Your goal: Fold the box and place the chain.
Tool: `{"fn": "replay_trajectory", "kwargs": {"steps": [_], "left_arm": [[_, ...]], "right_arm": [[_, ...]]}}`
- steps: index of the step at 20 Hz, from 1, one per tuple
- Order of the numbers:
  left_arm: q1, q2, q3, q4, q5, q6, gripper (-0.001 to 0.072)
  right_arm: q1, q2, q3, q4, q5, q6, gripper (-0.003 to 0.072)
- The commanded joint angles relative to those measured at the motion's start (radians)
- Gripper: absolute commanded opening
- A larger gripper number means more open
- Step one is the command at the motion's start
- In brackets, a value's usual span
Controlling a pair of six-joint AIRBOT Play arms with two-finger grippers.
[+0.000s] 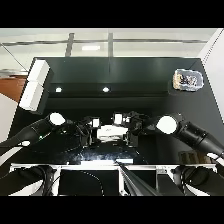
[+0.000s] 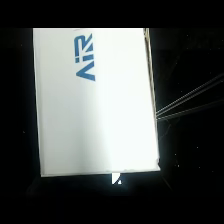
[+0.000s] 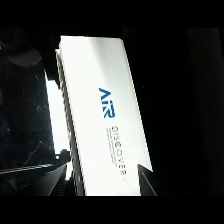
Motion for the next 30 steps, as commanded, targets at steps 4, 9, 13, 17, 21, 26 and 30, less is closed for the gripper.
{"fn": "replay_trajectory", "kwargs": {"steps": [4,9,13,17,21,26,30], "left_arm": [[0.0,0.0,0.0,0.0,0.0,0.0,0.0486],[0.0,0.0,0.0,0.0,0.0,0.0,0.0486],[0.0,0.0,0.0,0.0,0.0,0.0,0.0486],[0.0,0.0,0.0,0.0,0.0,0.0,0.0486],[0.0,0.0,0.0,0.0,0.0,0.0,0.0487],[0.0,0.0,0.0,0.0,0.0,0.0,0.0487],[0.0,0.0,0.0,0.0,0.0,0.0,0.0486]], "right_arm": [[0.087,-0.055,0.0,0.004,-0.131,-0.031,0.0462],[0.087,-0.055,0.0,0.003,-0.097,-0.031,0.0309],[0.085,-0.045,0.02,0.003,-0.028,-0.01,0.0309],[0.036,0.029,0.061,0.003,0.038,0.204,0.0066],[-0.115,0.062,0.057,0.017,0.075,0.665,0.0048],[-0.261,0.0,-0.009,0.46,0.119,0.724,0.0046],[-0.21,-0.141,-0.009,0.682,0.166,0.623,0.0048]]}}
